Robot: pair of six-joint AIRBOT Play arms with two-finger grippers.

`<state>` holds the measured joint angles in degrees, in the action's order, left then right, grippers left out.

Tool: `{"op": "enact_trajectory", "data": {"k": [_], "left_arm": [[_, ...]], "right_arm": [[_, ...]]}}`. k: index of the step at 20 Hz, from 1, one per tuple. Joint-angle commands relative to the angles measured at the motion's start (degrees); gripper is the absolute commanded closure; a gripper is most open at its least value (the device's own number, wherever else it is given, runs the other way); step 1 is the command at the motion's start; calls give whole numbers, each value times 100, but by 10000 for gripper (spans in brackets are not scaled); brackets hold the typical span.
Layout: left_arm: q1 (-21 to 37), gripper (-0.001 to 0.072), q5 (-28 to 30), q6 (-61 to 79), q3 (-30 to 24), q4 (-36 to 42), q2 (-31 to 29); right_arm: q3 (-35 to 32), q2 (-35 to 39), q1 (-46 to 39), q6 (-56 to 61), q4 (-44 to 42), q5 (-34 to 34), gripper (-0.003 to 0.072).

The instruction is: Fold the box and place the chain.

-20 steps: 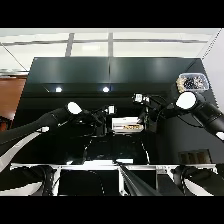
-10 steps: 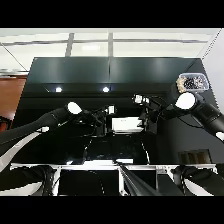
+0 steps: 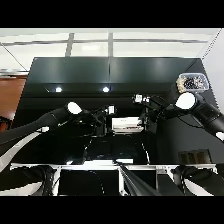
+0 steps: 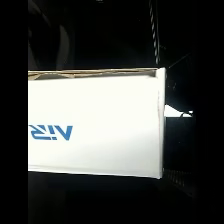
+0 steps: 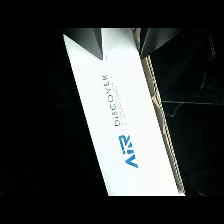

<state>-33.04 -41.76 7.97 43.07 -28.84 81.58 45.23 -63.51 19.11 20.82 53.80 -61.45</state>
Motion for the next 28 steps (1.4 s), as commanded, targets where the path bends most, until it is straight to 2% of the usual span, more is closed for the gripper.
{"op": "enact_trajectory", "data": {"k": [1,9,11,22,25,27,28], "left_arm": [[-4,359,-2,-2,2,-2,2],[-4,359,-2,-2,2,-2,2],[-4,359,-2,-2,2,-2,2],[-4,359,-2,-2,2,-2,2],[-4,359,-2,-2,2,-2,2],[-4,359,-2,-2,2,-2,2],[-4,359,-2,-2,2,-2,2]], "right_arm": [[0,2,4,31,-2,2,443],[-103,2,4,153,0,-42,442],[-105,2,4,153,-2,-90,359],[-332,9,4,225,-4,81,361],[-63,192,-46,802,7,-48,362],[175,417,-184,1674,-4,-315,364],[203,533,-306,2243,-26,-446,427]]}}
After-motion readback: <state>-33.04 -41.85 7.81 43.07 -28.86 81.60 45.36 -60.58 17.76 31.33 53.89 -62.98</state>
